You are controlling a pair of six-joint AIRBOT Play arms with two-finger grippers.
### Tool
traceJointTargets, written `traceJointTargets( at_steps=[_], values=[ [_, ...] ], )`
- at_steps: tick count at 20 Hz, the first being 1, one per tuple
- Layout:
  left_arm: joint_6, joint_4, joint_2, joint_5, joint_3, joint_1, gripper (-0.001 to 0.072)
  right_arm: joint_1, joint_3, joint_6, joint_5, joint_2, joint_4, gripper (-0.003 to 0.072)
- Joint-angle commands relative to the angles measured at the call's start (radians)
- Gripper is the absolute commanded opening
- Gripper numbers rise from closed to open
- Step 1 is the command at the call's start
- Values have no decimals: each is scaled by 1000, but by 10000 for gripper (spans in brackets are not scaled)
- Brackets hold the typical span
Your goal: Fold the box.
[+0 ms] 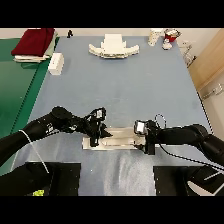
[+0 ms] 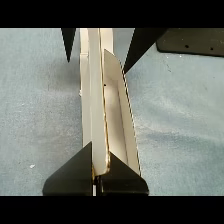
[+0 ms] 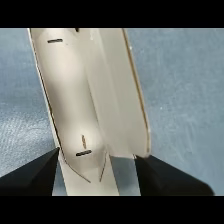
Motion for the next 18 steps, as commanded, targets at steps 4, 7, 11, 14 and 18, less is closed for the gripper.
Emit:
traceJointTargets(
  at_steps=[4, 7, 11, 14, 18],
  values=[
    [0, 0, 0, 1, 0, 0, 14, -18, 0, -177, -16, -123, 104, 717],
    [0, 0, 0, 1, 0, 0, 13, -18, 0, -182, -26, -150, 103, 718],
    [0, 0, 0, 1, 0, 0, 14, -18, 0, -161, -27, -151, 103, 717],
    [0, 0, 0, 1, 0, 0, 14, -18, 0, -153, -26, -151, 96, 715],
    [0, 0, 0, 1, 0, 0, 14, -17, 0, -153, -25, -151, 70, 708]
  ],
)
